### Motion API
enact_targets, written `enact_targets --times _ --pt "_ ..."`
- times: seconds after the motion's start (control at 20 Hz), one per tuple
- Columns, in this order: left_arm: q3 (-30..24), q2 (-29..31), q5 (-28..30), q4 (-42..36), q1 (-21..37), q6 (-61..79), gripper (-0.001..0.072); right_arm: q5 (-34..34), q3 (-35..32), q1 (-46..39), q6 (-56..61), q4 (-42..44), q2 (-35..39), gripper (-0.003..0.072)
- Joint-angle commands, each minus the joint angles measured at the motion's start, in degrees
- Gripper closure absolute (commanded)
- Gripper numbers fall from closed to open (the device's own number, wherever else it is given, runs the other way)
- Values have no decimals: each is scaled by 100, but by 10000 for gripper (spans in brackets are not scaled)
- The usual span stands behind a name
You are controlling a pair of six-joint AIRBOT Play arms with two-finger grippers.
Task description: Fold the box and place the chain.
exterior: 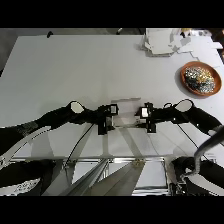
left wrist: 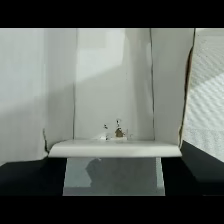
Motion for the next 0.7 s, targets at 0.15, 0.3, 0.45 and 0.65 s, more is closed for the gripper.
enact_targets --times 0.15,0.3,0.45,0.65 --pt "2 4 -2 -4 4 -2 436 103 -2 -120 2474 -1539 678 668" --pt "2 4 -2 -4 4 -2 436 -70 0 -120 3860 -1541 1207 668" --pt "2 4 -2 -4 4 -2 436 -962 2 -232 6253 -2205 1550 668" --pt "2 4 -2 -4 4 -2 436 -1152 2 -881 9147 -3871 1541 668"
